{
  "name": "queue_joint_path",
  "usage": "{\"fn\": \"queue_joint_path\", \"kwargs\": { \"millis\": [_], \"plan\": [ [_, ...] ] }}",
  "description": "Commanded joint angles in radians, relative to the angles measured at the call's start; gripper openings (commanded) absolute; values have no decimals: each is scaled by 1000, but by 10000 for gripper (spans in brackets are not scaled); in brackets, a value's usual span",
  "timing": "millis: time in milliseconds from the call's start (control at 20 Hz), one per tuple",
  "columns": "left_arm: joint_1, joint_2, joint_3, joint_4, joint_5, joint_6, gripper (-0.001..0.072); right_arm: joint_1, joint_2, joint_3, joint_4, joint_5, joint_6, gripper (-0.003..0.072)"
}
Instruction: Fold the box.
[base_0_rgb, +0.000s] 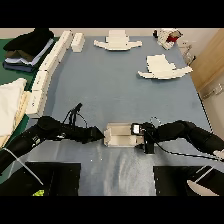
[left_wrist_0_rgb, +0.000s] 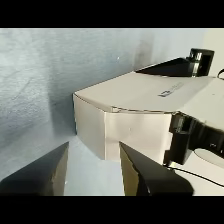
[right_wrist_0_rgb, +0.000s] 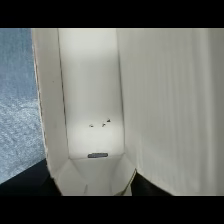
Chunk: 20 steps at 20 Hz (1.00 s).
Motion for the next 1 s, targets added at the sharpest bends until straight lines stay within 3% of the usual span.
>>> {"fn": "queue_joint_path", "kwargs": {
  "millis": [0, 150, 450, 650, 950],
  "plan": [
    [-100, 0, 35, 63, 88, -103, 493, 0, -1, 0, 0, 0, 0, 426],
    [-251, -18, 96, 277, 187, -329, 473, 0, -1, 0, 0, 0, 0, 426],
    [-449, -156, 262, 668, 173, -740, 473, 0, -1, 0, 0, 0, 0, 426],
    [-537, -245, 391, 943, 29, -1020, 473, 0, -1, 0, 0, 0, 0, 426],
    [-651, -391, 553, 1108, -130, -1229, 473, 0, -1, 0, 0, 0, 0, 426]
  ]
}}
